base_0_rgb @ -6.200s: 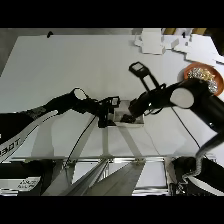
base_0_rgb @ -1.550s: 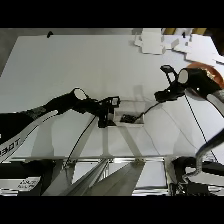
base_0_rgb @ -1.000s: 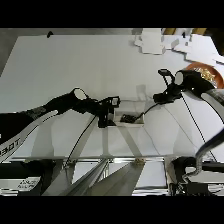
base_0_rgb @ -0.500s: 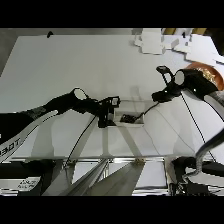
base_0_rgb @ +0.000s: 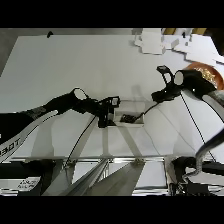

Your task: Fold the box and place the chain.

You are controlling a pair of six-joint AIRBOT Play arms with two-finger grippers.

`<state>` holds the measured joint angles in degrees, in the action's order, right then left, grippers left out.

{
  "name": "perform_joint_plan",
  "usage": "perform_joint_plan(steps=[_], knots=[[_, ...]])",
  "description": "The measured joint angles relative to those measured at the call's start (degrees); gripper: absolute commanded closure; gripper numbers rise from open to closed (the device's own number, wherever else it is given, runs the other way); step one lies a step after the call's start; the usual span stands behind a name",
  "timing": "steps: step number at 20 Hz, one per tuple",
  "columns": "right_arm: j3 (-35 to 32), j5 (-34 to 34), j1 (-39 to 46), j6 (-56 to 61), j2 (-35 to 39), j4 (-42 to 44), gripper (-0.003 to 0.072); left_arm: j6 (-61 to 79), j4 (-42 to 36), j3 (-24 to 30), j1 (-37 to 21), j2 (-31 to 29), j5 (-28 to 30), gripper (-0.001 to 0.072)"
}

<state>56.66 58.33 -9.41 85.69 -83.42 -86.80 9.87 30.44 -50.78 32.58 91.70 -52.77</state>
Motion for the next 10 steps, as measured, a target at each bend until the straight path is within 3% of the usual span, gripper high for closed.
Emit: perform_joint_plan(steps=[3,10], knots=[[0.0,0.8,0.0,0.1,-2.1,-0.4,0.0657,0.0,0.0,0.0,0.0,0.0,0.0,0.0373],[-0.3,1.2,0.0,-0.5,-2.0,-0.4,0.0666,0.0,0.0,0.0,0.0,0.0,0.0,0.0373]])
